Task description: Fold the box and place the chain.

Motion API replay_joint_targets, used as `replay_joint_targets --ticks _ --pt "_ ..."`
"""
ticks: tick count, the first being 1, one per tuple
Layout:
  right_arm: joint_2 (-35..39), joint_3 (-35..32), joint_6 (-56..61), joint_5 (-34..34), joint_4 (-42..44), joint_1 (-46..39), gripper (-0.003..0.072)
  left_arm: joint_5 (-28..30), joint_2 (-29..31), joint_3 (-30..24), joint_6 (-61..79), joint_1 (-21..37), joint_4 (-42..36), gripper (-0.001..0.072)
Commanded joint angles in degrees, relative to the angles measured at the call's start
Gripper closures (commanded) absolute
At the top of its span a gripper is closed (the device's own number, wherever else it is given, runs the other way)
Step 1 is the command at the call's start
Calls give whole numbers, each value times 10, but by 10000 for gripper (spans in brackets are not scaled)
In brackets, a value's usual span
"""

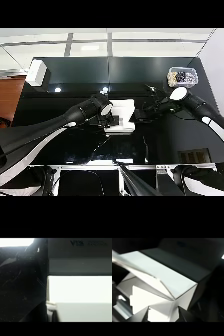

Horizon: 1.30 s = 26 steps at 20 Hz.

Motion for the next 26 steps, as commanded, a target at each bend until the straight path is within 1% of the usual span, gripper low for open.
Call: replay_joint_targets --ticks 1,3,7,10,11,14,17,19,22,26 --pt "0 5 92 -47 -82 45 279 2 0 0 0 0 0 682" --pt "0 6 146 -78 -117 66 279 2 0 0 0 0 0 682" --pt "-1 6 200 -118 -140 90 279 2 0 0 0 0 0 682" --pt "0 6 217 -130 -153 93 281 2 0 0 0 0 0 682" --pt "-1 6 228 -131 -166 94 320 2 0 0 0 0 0 682" --pt "-1 7 247 -137 -203 104 328 2 0 0 0 0 0 682" --pt "-1 23 327 -120 -290 131 328 2 0 0 0 0 0 682" --pt "-2 45 368 -114 -332 155 329 2 0 0 1 0 0 682" --pt "-17 75 442 -76 -399 190 329 2 0 0 1 0 0 682" --pt "-40 86 508 -23 -443 215 329 2 0 0 0 0 0 682"
